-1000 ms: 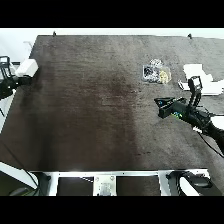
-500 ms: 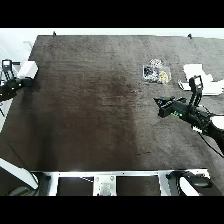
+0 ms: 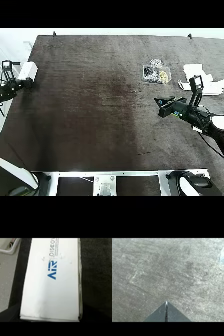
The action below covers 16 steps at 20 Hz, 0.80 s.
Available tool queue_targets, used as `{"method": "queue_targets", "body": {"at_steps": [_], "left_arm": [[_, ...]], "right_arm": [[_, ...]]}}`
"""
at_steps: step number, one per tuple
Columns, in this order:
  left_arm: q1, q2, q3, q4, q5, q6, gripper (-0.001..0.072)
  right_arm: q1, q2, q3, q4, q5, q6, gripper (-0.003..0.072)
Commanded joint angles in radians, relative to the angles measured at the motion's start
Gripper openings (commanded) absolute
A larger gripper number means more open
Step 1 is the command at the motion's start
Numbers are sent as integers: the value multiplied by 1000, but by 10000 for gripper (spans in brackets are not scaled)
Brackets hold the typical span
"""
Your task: Fold the box and place the chain.
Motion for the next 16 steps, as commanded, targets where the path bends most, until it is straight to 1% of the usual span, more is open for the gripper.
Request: {"method": "queue_targets", "body": {"at_steps": [1,2,3,4,5,6,7,8,9,10,11,13,15,16], "left_arm": [[6,38,2,23,-12,0,720],[10,58,2,32,-26,-1,720],[15,83,2,35,-49,-1,720],[22,111,2,36,-80,-2,720],[25,143,2,42,-116,-2,720],[26,185,2,78,-176,-21,709],[26,226,2,87,-245,-35,486],[26,275,2,86,-342,-22,78],[26,317,2,72,-426,13,16],[24,357,2,48,-480,18,15],[18,397,1,45,-505,18,14],[10,483,-39,-9,-521,30,13],[5,594,-117,-70,-557,77,12],[-5,663,-177,-100,-549,114,11]], "right_arm": [[0,0,0,0,-3,0,20],[0,0,0,0,-3,0,21],[0,0,0,0,-3,0,54],[0,0,0,0,-3,0,137],[0,1,0,0,-3,0,116],[0,1,0,0,-4,-1,51],[0,3,0,0,-12,-1,20],[0,10,1,0,-26,-1,20],[0,24,1,0,-49,-1,20],[0,45,1,0,-79,-1,20],[0,69,2,0,-115,-1,20],[0,128,1,0,-183,-1,19],[0,196,0,-1,-205,-1,19],[0,225,1,-1,-211,0,19]]}}
